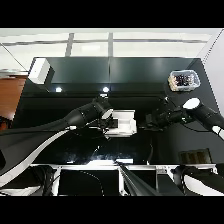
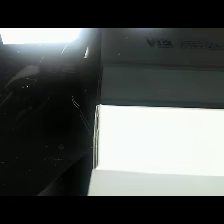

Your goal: Fold the box and place the chain.

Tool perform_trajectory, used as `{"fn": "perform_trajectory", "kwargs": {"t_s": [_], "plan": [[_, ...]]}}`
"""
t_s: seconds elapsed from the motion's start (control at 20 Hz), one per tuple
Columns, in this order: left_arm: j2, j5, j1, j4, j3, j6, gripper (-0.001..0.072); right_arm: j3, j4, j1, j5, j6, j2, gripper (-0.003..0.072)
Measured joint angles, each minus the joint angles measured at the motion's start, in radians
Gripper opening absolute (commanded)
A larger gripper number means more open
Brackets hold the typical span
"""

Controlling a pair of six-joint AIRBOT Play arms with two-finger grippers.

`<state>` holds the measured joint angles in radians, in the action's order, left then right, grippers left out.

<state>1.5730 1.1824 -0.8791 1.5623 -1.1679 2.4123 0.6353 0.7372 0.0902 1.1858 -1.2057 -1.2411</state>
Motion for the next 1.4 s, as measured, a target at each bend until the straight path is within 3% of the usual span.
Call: {"fn": "perform_trajectory", "kwargs": {"t_s": [0.55,0.6,0.65,0.95,1.25,1.3,1.4], "plan": [[0.0,0.0,0.0,0.0,0.0,0.0,0.0029,0.047,-0.006,0.048,-0.001,0.009,0.0,0.0692],[0.0,0.0,0.0,0.0,0.0,0.0,0.0029,0.055,-0.006,0.051,0.0,0.01,0.0,0.0671],[0.0,0.0,0.0,0.0,0.0,0.0,0.0029,0.06,-0.007,0.056,-0.002,0.008,0.0,0.0586],[0.0,0.0,0.0,0.0,0.0,0.0,0.0029,0.071,0.006,0.178,-0.102,-0.068,0.0,0.0533],[0.0,0.0,0.0,0.0,0.0,0.001,0.0029,0.106,0.204,0.329,-0.192,-0.304,0.0,0.0512],[0.0,0.0,0.0,0.0,0.0,0.001,0.0029,0.118,0.245,0.353,-0.202,-0.343,0.0,0.0399],[0.0,0.0,0.0,0.0,0.0,0.001,0.0029,0.141,0.325,0.399,-0.217,-0.414,0.0,0.0398]]}}
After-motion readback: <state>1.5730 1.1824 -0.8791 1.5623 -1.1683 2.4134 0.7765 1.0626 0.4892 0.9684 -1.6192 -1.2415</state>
